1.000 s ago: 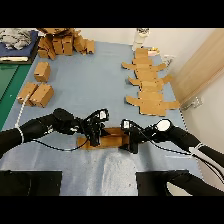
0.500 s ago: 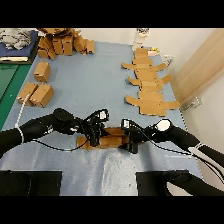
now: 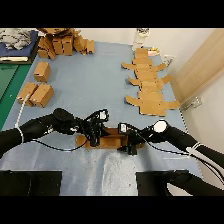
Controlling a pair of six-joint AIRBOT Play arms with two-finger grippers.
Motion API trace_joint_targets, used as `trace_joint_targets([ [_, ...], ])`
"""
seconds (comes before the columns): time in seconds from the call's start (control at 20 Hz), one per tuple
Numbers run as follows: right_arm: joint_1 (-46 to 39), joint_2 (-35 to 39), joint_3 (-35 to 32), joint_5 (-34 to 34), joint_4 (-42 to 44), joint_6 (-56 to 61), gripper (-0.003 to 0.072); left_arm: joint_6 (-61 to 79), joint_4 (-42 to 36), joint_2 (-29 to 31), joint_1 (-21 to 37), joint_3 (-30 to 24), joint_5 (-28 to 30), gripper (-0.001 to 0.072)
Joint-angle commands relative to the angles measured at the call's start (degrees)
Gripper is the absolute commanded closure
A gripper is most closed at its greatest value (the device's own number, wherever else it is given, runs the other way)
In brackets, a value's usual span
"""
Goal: Fold the box.
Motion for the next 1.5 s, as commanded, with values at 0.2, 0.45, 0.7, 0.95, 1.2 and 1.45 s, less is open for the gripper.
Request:
trace_joint_targets([
  [0.2,0.46,1.03,-0.04,-2.12,-3.74,3.28,0.0089,-0.09,0.02,-0.04,0.02,0.02,0.02,0.0697],
  [0.45,0.46,2.08,-0.02,-2.12,-4.02,4.15,0.0101,-0.09,0.13,-0.04,0.02,0.02,0.04,0.0697],
  [0.7,0.48,2.34,-0.04,-2.08,-3.76,4.57,0.0156,-0.09,0.11,-0.04,0.02,0.02,0.02,0.0697],
  [0.95,0.48,2.34,-0.04,-2.05,-3.56,4.55,0.0174,-0.09,0.09,-0.04,0.02,0.02,0.04,0.0697],
  [1.2,0.48,2.34,-0.04,-1.95,-3.54,4.55,0.0174,-0.09,0.04,-0.04,0.02,0.02,0.07,0.0697],
  [1.45,0.48,2.34,-0.04,-1.95,-3.54,4.55,0.0174,-0.13,-0.11,-0.04,-0.04,0.02,0.00,0.0697],
])
